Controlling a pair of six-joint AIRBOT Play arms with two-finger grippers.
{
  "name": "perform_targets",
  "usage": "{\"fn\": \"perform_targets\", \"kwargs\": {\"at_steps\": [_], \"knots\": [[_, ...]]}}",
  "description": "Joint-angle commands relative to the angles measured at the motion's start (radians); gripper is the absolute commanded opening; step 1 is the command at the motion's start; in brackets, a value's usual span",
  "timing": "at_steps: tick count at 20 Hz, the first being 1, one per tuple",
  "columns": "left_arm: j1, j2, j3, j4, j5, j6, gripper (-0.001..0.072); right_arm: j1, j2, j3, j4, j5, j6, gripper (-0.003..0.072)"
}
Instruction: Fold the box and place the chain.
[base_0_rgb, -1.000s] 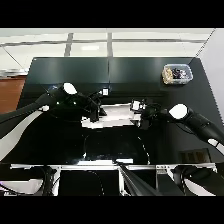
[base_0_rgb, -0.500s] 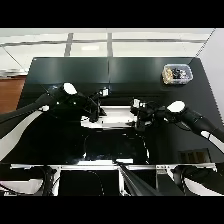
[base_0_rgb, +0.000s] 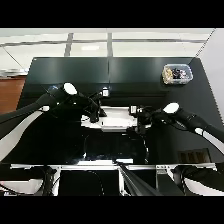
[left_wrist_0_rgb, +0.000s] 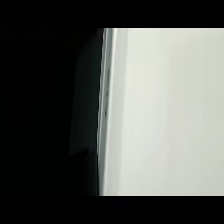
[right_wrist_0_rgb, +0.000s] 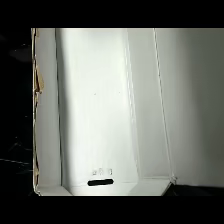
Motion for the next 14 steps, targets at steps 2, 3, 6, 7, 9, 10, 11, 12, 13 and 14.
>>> {"fn": "perform_targets", "kwargs": {"at_steps": [2,3,6,7,9,10,11,12,13,14], "knots": [[0.0,0.0,0.0,0.0,-0.01,0.0,0.0029,0.01,-0.019,0.012,-0.025,-0.003,0.013,0.0702],[0.0,0.0,0.0,0.0,-0.011,0.0,0.003,0.015,-0.024,0.017,-0.039,-0.005,0.027,0.0702],[0.0,0.0,0.0,0.0,-0.01,0.0,0.0029,0.021,-0.032,0.027,-0.065,-0.002,0.049,0.0702],[0.0,0.0,0.0,0.0,-0.01,0.0,0.003,0.025,-0.04,0.036,-0.082,-0.003,0.074,0.0702],[0.0,0.0,0.0,0.0,-0.009,0.0,0.003,0.039,-0.059,0.057,-0.124,-0.006,0.128,0.0702],[0.0,0.0,0.0,0.0,-0.009,0.0,0.0029,0.04,-0.06,0.059,-0.133,-0.006,0.136,0.0702],[0.0,0.0,0.0,0.0,-0.009,0.0,0.003,0.041,-0.06,0.058,-0.133,-0.006,0.136,0.0702],[0.0,0.0,0.0,0.0,-0.009,0.0,0.003,0.041,-0.06,0.059,-0.133,-0.006,0.136,0.0701],[0.0,0.0,0.0,0.0,-0.009,0.0,0.0029,0.041,-0.06,0.059,-0.133,-0.006,0.136,0.0701],[0.0,0.0,0.0,0.0,-0.009,0.0,0.003,0.041,-0.06,0.058,-0.133,-0.006,0.136,0.0702]]}}
